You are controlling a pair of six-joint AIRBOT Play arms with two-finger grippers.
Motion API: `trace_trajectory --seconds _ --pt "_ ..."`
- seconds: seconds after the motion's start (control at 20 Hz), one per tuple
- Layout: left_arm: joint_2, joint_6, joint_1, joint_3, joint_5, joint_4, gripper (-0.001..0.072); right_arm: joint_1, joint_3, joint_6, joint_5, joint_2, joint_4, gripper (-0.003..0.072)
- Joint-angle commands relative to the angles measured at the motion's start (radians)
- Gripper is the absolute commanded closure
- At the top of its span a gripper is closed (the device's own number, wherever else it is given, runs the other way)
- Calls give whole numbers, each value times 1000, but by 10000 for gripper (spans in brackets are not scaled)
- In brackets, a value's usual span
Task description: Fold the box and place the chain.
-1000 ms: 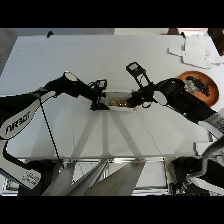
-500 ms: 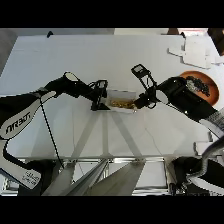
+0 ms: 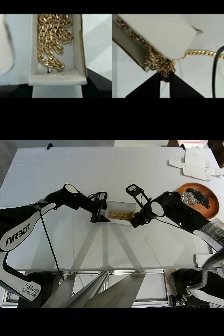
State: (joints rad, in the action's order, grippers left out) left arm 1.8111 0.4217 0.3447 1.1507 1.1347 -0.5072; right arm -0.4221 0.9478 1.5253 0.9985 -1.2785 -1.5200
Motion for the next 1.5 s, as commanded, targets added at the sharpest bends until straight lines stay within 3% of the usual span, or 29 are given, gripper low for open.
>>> trace_trajectory --seconds 0.0,0.8,1.1,1.45 --pt "-1 0 0 0 -2 1 517 -7 0 -15 -10 -1 9 679" --pt "-1 0 0 0 -1 1 517 -10 2 -16 -21 66 18 678" --pt "-1 0 0 0 -1 1 517 -80 2 -16 -147 73 33 679" --pt "-1 0 0 0 -1 1 517 -106 2 -15 -412 73 36 679"
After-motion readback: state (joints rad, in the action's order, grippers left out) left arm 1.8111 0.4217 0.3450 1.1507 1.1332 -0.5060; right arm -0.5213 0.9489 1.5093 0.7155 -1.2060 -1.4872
